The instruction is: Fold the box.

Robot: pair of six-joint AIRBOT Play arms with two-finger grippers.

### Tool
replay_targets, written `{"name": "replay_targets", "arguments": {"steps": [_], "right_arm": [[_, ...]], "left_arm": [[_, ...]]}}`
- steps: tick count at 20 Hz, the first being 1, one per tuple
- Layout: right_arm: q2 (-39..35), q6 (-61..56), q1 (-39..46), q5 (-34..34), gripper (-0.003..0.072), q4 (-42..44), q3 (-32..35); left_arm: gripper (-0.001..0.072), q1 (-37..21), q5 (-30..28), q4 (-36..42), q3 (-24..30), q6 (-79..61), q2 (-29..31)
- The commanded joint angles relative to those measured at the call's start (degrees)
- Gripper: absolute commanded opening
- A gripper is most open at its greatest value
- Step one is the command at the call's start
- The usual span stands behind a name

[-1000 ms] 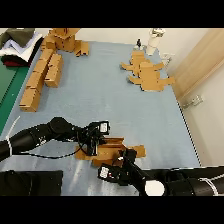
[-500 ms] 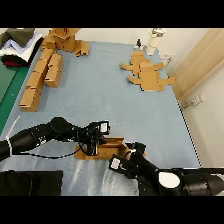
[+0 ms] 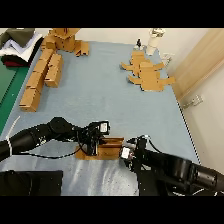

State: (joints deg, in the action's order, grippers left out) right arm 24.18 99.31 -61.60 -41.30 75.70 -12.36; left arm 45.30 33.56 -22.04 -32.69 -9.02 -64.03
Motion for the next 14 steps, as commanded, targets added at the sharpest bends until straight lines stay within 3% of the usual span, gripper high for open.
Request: {"name": "replay_targets", "arguments": {"steps": [1, 3, 5, 9, 14], "right_arm": [[2.3, 40.8, 17.0, 4.0, 0.0712, 34.0, 0.2], [6.4, 55.9, 24.9, 0.9, 0.0711, 45.8, -1.0], [12.2, 62.8, 29.0, -2.4, 0.0711, 49.2, -3.8], [20.5, 66.4, 29.8, -2.8, 0.0711, 49.7, -7.0], [21.0, 62.5, 29.7, -3.5, 0.0705, 50.1, -7.0]], "left_arm": [[0.0013, 0.0, 0.0, 0.0, 0.0, 0.0, 0.0], [0.0013, 0.0, 0.0, 0.0, 0.0, 0.0, 0.0], [0.0013, 0.0, 0.0, 0.0, 0.0, 0.0, 0.0], [0.0012, 0.0, 0.0, 0.0, 0.0, 0.0, 0.0], [0.0012, 0.0, -0.1, 0.0, 0.0, 0.0, 0.0]]}}
